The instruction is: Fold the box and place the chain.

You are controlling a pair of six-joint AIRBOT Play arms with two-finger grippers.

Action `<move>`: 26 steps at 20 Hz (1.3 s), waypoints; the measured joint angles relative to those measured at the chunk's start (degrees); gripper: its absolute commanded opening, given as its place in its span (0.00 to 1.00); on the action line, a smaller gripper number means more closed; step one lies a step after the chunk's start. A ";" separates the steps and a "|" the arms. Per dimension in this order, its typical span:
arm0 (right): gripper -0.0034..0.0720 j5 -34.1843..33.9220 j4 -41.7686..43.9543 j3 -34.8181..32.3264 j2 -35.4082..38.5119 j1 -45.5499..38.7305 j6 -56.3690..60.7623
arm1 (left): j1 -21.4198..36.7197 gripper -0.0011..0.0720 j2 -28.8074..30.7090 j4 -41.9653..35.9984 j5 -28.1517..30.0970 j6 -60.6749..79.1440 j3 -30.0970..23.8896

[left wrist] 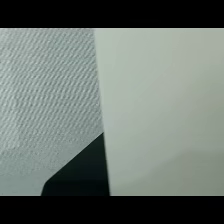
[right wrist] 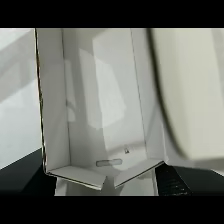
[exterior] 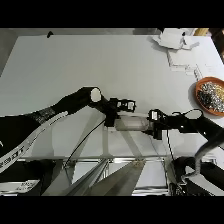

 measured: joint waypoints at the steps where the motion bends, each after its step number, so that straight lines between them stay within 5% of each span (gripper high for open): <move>1: 0.84 -0.20 0.35 -0.02 -0.28 0.39 0.02 | 0.00 0.03 0.00 0.00 -0.02 0.00 0.00; 4: 0.82 -0.85 0.90 -0.02 -0.92 0.92 0.04 | 0.00 0.03 0.00 0.00 -0.02 0.00 0.00; 9: 0.61 -1.33 1.07 -0.02 -1.25 0.94 0.20 | 0.00 0.03 0.00 0.00 0.04 0.00 0.00; 26: 0.66 -1.97 -2.32 0.00 -1.27 0.96 0.26 | -0.02 0.03 0.00 -0.02 0.07 -0.02 0.00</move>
